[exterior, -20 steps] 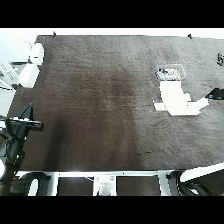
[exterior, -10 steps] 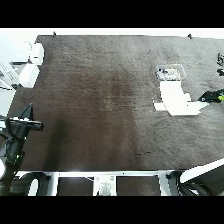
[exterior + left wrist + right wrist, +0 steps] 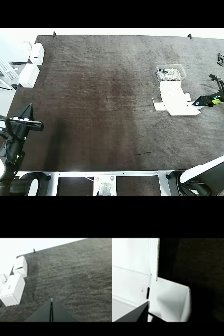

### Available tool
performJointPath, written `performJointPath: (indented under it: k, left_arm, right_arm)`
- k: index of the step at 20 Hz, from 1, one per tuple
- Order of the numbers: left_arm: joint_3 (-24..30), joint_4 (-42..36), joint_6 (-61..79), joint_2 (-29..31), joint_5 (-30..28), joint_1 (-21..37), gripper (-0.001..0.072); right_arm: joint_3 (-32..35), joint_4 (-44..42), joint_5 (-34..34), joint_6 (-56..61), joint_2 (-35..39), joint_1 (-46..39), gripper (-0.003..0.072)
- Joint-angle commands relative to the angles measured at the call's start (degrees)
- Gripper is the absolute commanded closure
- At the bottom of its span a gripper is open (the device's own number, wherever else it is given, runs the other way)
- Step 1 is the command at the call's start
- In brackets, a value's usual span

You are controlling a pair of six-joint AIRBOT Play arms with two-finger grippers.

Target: Fold the box and place the chain.

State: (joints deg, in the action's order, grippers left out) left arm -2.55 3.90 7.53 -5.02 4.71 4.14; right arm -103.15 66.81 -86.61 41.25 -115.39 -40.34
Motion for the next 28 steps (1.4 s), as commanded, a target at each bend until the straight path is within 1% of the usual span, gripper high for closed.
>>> performJointPath:
  k: [1, 2, 4, 5, 6, 7, 11, 13, 15, 17, 19, 21, 23, 25, 26, 28]
  left_arm:
    - [0.02, 0.02, 0.00, 0.02, -0.02, 0.04, 0.0688]
    - [0.02, 0.02, 0.00, 0.02, 0.00, 0.04, 0.0687]
    - [0.02, 0.02, 0.00, 0.02, -0.02, 0.04, 0.0687]
    - [0.02, 0.02, 0.00, 0.02, 0.00, 0.04, 0.0687]
    - [0.02, 0.02, 0.00, 0.02, 0.00, 0.04, 0.0687]
    - [0.02, 0.02, 0.00, 0.02, 0.00, 0.04, 0.0688]
    - [0.02, 0.02, 0.00, 0.02, 0.00, 0.04, 0.0687]
    - [0.02, 0.02, 0.00, 0.02, 0.00, 0.04, 0.0687]
    - [0.02, 0.02, 0.00, 0.02, 0.00, 0.04, 0.0688]
    - [0.02, 0.02, 0.00, 0.02, 0.00, 0.04, 0.0687]
    - [0.02, 0.02, 0.00, 0.02, 0.00, 0.04, 0.0688]
    - [0.02, 0.02, 0.00, 0.02, -0.02, 0.04, 0.0687]
    - [0.04, 0.02, 0.00, 0.02, -0.04, 0.04, 0.0687]
    - [0.04, 0.02, 0.00, 0.02, 0.04, 0.04, 0.0687]
    - [0.02, 0.02, 0.00, 0.02, 0.00, 0.04, 0.0687]
    - [0.02, 0.02, 0.00, 0.02, 0.02, 0.04, 0.0687]
  right_arm:
    - [-0.02, -4.85, -2.67, -2.97, -0.96, -0.15, 0.0274]
    - [-0.02, -6.43, -3.15, -2.95, -0.96, -0.44, 0.0294]
    - [0.02, -7.69, -3.91, -2.91, -0.98, -1.22, 0.0433]
    - [0.04, -8.11, -4.55, -2.69, -0.98, -1.60, 0.0469]
    - [0.07, -8.83, -5.49, -2.73, -0.96, -2.05, 0.0605]
    - [0.07, -10.21, -6.54, -2.71, -0.96, -2.56, 0.0679]
    - [1.53, -20.76, -12.44, -2.25, -0.94, -4.26, 0.0682]
    - [6.12, -24.96, -13.73, -2.38, -0.11, -4.17, 0.0683]
    - [13.40, -28.11, -11.93, -4.70, 2.58, -3.39, 0.0684]
    - [22.67, -31.74, -7.15, -7.96, 7.15, -1.99, 0.0684]
    - [33.92, -36.92, -0.48, -10.01, 12.70, 0.39, 0.0684]
    - [43.91, -42.45, 6.14, -12.11, 17.77, 4.52, 0.0684]
    - [50.71, -45.13, 12.79, -12.37, 22.08, 10.21, 0.0684]
    - [53.92, -47.80, 17.66, -11.72, 24.57, 17.09, 0.0684]
    - [53.81, -47.78, 19.12, -10.84, 24.76, 20.63, 0.0684]
    - [53.22, -48.72, 25.79, -9.84, 24.76, 27.78, 0.0684]
